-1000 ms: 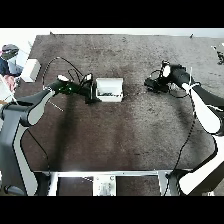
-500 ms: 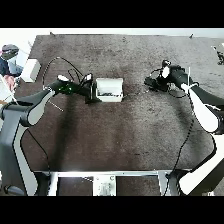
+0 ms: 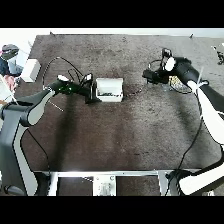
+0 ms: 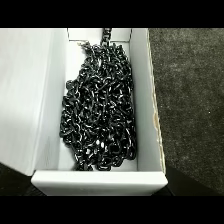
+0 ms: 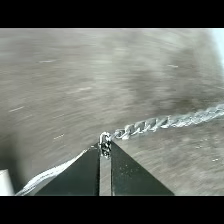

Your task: Fold the box and place the chain.

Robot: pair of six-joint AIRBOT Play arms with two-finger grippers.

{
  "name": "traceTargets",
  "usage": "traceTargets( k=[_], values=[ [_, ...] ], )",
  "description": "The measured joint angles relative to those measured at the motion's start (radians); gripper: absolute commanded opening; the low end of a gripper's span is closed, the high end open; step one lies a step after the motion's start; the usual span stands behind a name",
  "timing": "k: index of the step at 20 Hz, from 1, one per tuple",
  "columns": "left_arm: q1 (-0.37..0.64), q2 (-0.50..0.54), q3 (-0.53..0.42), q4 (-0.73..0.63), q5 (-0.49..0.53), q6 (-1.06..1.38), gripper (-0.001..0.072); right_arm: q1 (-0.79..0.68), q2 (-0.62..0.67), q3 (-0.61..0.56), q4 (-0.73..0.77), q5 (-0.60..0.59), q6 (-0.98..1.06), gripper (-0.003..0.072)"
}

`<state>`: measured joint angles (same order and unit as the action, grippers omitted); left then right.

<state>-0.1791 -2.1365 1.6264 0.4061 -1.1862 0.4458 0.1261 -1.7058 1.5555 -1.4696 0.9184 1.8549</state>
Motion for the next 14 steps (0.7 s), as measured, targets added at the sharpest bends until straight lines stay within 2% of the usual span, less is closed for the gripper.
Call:
traceTargets(
  k=[9,14],
  values=[
    [0.0,0.0,0.0,0.0,0.0,0.0,0.0469,0.115,0.243,0.0,0.023,0.05,-0.108,0.0011],
    [0.0,0.0,0.0,0.0,0.0,0.0,0.0469,0.202,0.341,0.0,0.036,0.013,-0.127,0.0012]
  ],
)
